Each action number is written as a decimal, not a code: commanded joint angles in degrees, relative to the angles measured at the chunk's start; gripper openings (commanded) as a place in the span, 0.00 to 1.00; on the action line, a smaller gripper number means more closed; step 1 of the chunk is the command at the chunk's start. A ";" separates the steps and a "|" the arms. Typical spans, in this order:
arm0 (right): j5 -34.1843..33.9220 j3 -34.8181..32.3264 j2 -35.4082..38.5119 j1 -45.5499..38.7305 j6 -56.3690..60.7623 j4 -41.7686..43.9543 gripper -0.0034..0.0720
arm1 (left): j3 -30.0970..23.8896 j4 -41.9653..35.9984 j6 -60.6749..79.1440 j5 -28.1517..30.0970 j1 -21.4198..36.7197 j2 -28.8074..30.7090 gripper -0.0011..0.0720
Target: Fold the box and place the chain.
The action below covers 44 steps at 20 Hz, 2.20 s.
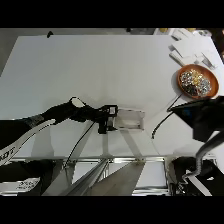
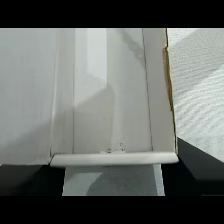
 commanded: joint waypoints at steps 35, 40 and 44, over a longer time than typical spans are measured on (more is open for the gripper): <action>-14.58 -14.97 -32.46 -15.23 7.98 -21.77 0.38 | 0.04 0.02 0.02 0.02 0.04 0.04 0.21; -18.32 -15.32 -36.30 -15.26 9.40 -21.81 0.38 | 0.04 0.02 0.02 0.00 0.04 0.02 0.21; -22.88 -15.32 -39.69 -15.26 11.61 -22.10 0.37 | 0.04 0.02 0.02 0.02 0.04 0.04 0.21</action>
